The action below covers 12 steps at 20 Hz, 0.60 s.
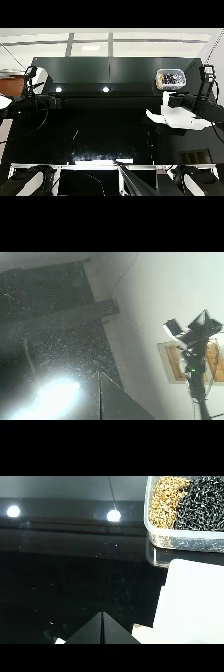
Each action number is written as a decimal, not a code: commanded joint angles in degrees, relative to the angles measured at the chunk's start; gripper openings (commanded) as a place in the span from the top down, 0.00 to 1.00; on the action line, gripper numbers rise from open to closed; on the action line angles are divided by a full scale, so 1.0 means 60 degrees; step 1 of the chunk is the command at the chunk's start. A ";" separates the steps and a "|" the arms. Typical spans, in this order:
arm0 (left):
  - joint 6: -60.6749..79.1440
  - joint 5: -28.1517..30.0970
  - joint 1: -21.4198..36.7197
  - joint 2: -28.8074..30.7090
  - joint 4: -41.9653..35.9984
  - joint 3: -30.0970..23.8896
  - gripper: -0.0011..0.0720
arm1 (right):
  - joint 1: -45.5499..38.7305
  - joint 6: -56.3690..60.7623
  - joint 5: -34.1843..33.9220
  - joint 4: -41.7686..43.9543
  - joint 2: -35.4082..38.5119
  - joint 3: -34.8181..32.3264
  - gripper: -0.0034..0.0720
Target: Fold the box and place the chain.
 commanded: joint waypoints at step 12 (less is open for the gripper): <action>0.0000 -0.0095 0.0007 0.0007 0.0000 -0.0004 0.94 | 0.0011 0.0004 0.0004 0.0004 0.0007 0.0000 0.93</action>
